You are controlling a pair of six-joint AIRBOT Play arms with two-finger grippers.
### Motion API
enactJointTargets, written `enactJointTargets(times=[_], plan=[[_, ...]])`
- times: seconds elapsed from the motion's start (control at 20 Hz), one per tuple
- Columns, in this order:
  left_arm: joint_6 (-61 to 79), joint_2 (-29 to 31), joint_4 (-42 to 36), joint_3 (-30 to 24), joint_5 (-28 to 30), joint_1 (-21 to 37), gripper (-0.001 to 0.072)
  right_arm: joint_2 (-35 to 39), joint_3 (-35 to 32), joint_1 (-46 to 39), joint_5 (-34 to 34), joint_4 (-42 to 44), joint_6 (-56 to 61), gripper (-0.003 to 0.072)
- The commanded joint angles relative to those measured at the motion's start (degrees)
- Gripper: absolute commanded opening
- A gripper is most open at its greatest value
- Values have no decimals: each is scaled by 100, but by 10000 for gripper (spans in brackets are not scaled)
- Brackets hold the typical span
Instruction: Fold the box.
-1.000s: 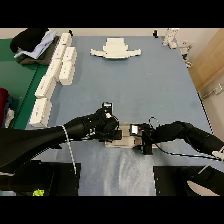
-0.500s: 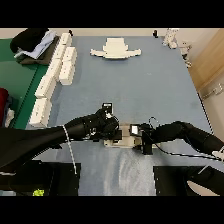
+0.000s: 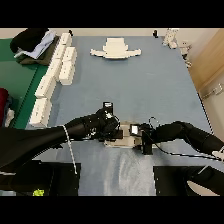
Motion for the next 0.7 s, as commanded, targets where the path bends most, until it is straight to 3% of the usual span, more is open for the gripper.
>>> enactJointTargets(times=[0.0,0.3,0.35,0.4,0.65], plan=[[-11,-61,0,4,-35,0,235,2,0,-4,2,0,0,514],[-278,-173,105,4,-286,2,232,2,0,-2,0,0,0,514],[-282,-173,103,4,-284,2,150,2,0,-4,0,0,0,514],[-234,-173,103,4,-273,0,13,2,0,-2,2,0,0,514],[-256,-173,85,4,-284,0,15,2,0,-4,0,0,0,514]])
